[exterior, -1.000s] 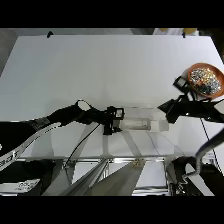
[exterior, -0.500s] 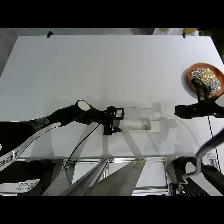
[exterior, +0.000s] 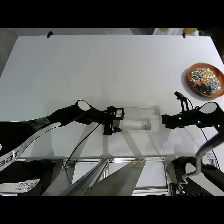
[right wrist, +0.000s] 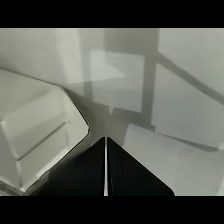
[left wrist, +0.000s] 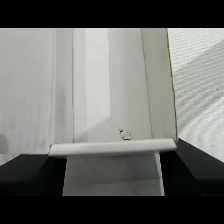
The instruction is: Fold the box and place the chain.
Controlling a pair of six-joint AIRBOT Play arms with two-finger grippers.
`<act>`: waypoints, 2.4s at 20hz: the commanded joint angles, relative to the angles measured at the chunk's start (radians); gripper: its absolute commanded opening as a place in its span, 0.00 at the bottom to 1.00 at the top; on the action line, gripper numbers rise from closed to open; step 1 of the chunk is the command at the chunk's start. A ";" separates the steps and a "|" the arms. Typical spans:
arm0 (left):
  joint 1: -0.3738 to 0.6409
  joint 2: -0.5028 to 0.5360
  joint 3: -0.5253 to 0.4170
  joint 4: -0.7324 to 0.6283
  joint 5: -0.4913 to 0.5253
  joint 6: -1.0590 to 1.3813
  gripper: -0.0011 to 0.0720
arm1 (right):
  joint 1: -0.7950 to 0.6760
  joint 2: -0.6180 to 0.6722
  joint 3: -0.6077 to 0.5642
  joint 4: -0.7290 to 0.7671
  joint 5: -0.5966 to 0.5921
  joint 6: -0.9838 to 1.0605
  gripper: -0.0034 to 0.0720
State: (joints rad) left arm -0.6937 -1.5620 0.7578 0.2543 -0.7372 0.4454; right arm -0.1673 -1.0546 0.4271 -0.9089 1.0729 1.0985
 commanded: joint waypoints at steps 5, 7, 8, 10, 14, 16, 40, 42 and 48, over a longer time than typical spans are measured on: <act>0.000 0.001 0.000 0.000 0.000 0.000 0.44 | 0.027 0.148 -0.010 0.092 0.039 -0.061 0.30; 0.000 0.001 0.000 0.000 0.000 0.000 0.44 | 0.027 0.166 -0.010 0.133 0.069 -0.061 0.39; 0.000 0.001 0.001 0.000 0.000 0.000 0.44 | 0.032 0.167 -0.010 0.142 0.076 -0.061 0.45; 0.000 0.001 0.001 0.000 0.000 0.000 0.44 | 0.071 0.167 -0.010 0.131 0.072 -0.060 0.49; 0.000 0.001 0.001 0.000 0.000 0.000 0.44 | 0.178 0.167 -0.010 0.116 0.018 -0.036 0.53; 0.000 0.001 0.001 0.000 0.000 0.000 0.44 | 0.232 0.167 0.000 0.058 -0.032 0.064 0.53; 0.000 0.001 0.001 0.000 0.000 0.000 0.44 | 0.692 -0.078 0.253 -0.589 -0.041 1.022 0.51; 0.000 0.001 0.001 0.000 0.000 0.000 0.44 | 0.707 -0.078 0.253 -0.587 -0.073 1.022 0.51; 0.000 0.001 0.001 0.000 0.000 0.000 0.44 | 0.757 -0.136 0.253 -0.587 -0.086 0.988 0.51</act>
State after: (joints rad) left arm -0.6937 -1.5620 0.7578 0.2543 -0.7372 0.4450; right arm 0.5659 -1.1580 0.6792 -1.4967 0.9916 2.1033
